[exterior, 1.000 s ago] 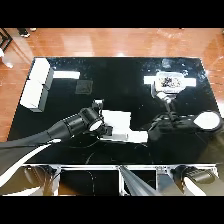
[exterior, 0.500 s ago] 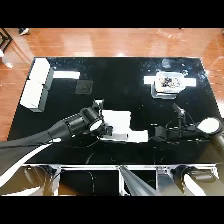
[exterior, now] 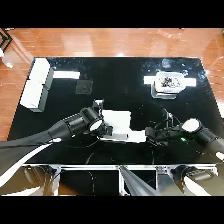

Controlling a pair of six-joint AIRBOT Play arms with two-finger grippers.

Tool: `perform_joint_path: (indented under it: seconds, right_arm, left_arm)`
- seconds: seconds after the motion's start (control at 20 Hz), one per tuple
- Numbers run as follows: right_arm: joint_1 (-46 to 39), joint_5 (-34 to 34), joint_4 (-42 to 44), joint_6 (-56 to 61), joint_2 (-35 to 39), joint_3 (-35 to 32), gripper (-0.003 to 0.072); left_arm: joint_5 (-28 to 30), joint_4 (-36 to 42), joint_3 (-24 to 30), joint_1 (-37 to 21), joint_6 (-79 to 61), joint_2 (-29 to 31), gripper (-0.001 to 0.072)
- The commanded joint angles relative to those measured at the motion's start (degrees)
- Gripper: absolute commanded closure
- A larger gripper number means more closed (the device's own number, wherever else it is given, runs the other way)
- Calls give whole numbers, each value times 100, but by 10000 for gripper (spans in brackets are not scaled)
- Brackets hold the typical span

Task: Fold the box and place the chain.

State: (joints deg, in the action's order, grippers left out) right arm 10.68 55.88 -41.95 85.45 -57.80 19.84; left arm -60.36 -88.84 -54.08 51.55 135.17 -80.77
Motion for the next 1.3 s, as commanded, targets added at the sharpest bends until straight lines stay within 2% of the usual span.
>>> perform_joint_path:
  seconds: [0.0,0.05,0.15,0.2,0.25,0.4,0.65,0.95,1.05,1.25]
  right_arm:
    - [201,-293,719,-505,-271,-7,661]
    - [227,-315,887,-682,-271,4,649]
    - [219,-85,1088,-890,-271,81,253]
    - [219,127,1073,-1027,-271,177,143]
    - [219,334,1060,-1126,-271,280,67]
    - [223,664,1025,-1178,-271,564,69]
    - [254,640,1045,-1174,-271,636,71]
    - [1132,-20,944,-507,-273,782,91]
    - [1425,-352,544,262,-273,914,139]
    - [1934,-728,-522,1504,-278,1220,148]
  left_arm:
    - [24,46,4,-2,2,-4,687]
    - [17,46,4,-2,2,-4,687]
    - [-11,46,4,-2,2,-4,687]
    - [-13,46,4,-2,-2,-4,687]
    - [-13,46,4,-2,-13,-4,687]
    - [-11,46,4,-2,-13,-4,687]
    - [-13,44,4,-2,-13,-4,687]
    - [-13,42,4,-2,-13,-7,687]
    - [-13,39,4,-2,-13,-7,687]
    - [-11,35,4,-2,-15,-7,687]
